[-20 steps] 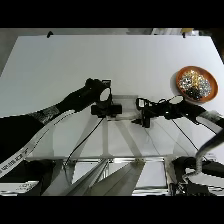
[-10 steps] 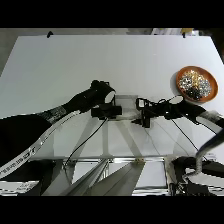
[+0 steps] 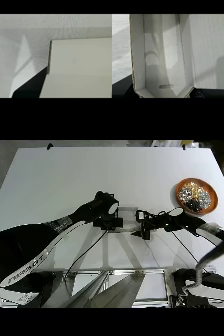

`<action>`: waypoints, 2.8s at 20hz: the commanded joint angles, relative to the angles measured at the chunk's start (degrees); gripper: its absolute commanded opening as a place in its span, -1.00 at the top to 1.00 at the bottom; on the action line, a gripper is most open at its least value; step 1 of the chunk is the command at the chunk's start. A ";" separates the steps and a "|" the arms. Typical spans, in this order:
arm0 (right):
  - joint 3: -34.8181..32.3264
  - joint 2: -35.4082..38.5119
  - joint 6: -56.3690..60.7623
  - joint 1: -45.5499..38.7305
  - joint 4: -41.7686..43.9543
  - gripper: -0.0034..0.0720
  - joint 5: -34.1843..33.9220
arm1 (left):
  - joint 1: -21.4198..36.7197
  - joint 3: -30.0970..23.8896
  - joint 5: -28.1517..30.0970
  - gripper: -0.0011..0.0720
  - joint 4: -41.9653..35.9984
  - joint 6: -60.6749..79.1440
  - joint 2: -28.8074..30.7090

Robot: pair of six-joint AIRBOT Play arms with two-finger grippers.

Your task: Fold the box and place the chain.

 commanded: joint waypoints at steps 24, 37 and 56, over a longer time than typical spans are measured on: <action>0.02 0.04 0.02 0.00 0.00 -0.14 0.00 | 1.75 0.59 -2.08 0.41 -0.98 1.99 -0.07; 0.02 0.04 0.02 0.00 -0.11 -0.14 -0.02 | 2.36 0.59 -3.76 0.47 -5.49 12.41 0.59; 0.02 0.04 0.02 0.00 -0.15 -0.14 0.00 | 27.12 -34.16 18.21 -0.57 -34.45 134.97 30.38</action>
